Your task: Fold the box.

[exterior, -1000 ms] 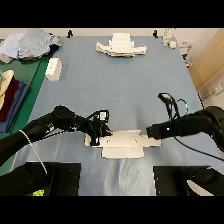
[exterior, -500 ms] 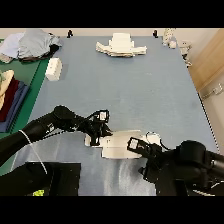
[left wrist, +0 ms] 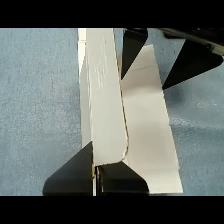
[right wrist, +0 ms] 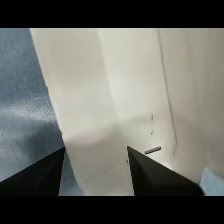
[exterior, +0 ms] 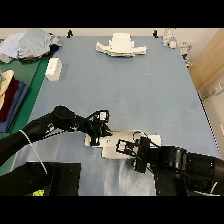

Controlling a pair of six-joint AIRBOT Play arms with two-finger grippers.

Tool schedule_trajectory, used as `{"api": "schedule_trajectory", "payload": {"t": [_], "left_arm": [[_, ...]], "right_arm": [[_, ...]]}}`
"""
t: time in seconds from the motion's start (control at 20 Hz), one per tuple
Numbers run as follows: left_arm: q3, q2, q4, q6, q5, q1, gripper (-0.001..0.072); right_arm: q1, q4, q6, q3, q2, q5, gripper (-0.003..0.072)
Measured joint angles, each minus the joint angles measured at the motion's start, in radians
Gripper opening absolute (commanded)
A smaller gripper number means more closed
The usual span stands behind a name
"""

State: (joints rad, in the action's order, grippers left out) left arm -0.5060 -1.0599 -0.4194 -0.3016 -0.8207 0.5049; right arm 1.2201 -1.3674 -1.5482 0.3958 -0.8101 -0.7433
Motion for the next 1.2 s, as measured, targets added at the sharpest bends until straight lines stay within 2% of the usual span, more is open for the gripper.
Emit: {"api": "schedule_trajectory", "payload": {"t": [0.1,0.35,0.4,0.45,0.7,0.95,1.05,1.2], "left_arm": [[0.000,0.000,0.000,0.000,0.000,0.000,0.0011],[0.000,0.000,0.000,0.000,0.000,0.000,0.0011],[0.000,0.000,0.000,0.000,0.000,0.000,0.0011],[0.000,0.000,0.000,0.000,0.000,0.000,0.0011],[0.000,0.000,0.000,0.000,0.000,0.000,0.0011],[0.000,0.000,0.000,0.000,0.000,0.000,0.0011],[0.000,0.000,0.000,0.000,0.000,0.000,0.0011],[0.000,0.000,0.000,0.000,0.000,0.000,0.0011]], "right_arm": [[0.002,0.047,0.092,0.015,0.015,-0.004,0.0590],[0.003,0.157,0.403,0.032,0.070,-0.101,0.0597],[0.003,0.170,0.447,0.033,0.077,-0.112,0.0686],[0.003,0.181,0.477,0.034,0.081,-0.120,0.0720],[0.003,0.213,0.521,0.042,0.092,-0.147,0.0720],[-0.041,0.171,0.341,0.043,0.096,-0.151,0.0720],[-0.116,0.080,0.167,0.043,0.105,-0.141,0.0720],[-0.301,-0.140,-0.216,0.043,0.114,-0.121,0.0720]]}}
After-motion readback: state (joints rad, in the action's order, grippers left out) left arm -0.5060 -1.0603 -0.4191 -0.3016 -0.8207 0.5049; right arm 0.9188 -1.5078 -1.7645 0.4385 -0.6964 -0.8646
